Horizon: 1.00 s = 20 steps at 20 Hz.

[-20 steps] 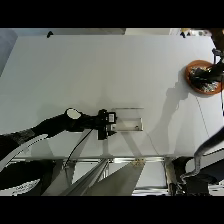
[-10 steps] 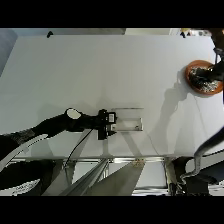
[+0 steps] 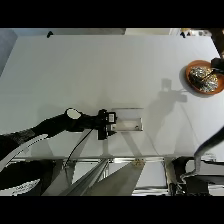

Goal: Fold the box and place the chain.

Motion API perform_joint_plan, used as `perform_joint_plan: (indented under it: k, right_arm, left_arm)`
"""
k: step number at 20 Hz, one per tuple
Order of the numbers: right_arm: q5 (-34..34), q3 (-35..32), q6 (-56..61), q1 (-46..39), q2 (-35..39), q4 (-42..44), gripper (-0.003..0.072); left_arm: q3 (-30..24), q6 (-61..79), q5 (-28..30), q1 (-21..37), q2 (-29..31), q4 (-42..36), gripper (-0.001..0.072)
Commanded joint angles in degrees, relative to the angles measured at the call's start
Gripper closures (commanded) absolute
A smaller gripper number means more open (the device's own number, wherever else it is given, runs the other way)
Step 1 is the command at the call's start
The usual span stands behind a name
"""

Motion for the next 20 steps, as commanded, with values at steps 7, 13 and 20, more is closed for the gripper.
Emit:
perform_joint_plan:
  k: [7, 13, 20]
  right_arm:
    - [10.03, -0.09, -1.77, 8.09, 20.52, 10.71, 0.0669]
    - [14.82, -0.2, 1.07, 17.7, 28.83, 10.69, 0.0668]
    - [18.01, -0.9, 2.6, 29.64, 35.04, 10.67, 0.0668]
  left_arm:
    - [0.02, 0.02, 0.0, -0.04, 0.0, 0.02, 0.0336]
    - [0.02, 0.02, 0.0, -0.04, 0.0, 0.02, 0.0336]
    - [0.02, 0.02, 0.0, -0.04, 0.0, 0.02, 0.0336]
